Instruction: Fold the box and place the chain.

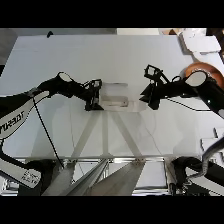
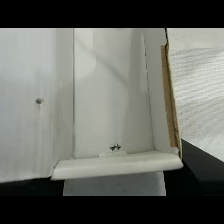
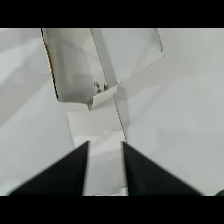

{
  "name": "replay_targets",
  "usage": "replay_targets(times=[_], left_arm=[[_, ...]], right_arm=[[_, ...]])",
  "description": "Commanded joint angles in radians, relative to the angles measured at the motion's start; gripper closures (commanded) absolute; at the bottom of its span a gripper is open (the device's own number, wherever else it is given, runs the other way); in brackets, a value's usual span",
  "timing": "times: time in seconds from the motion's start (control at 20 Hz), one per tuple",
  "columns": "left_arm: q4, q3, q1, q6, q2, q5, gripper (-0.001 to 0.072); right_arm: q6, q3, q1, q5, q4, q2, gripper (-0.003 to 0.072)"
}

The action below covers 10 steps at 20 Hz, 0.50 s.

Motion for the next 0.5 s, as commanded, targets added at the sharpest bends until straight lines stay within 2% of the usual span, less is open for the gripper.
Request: replay_targets(times=[0.0, 0.1, 0.35, 0.4, 0.45], left_arm=[[0.000, 0.000, 0.000, 0.000, 0.001, 0.000, 0.0435], [0.000, 0.000, 0.000, 0.000, 0.001, 0.000, 0.0435], [0.000, 0.000, 0.000, 0.000, 0.001, 0.000, 0.0435], [0.000, 0.000, 0.000, 0.000, 0.001, 0.000, 0.0435], [0.000, 0.000, 0.000, 0.000, 0.001, 0.000, 0.0435]], right_arm=[[-0.087, -0.075, 0.031, -0.119, -0.022, -0.001, 0.0340], [-0.178, -0.084, 0.059, -0.118, 0.001, -0.025, 0.0348], [-0.488, -0.084, 0.139, -0.169, 0.171, -0.108, 0.0349], [-0.538, -0.084, 0.157, -0.193, 0.180, -0.122, 0.0367], [-0.563, -0.084, 0.172, -0.222, 0.184, -0.136, 0.0444]])
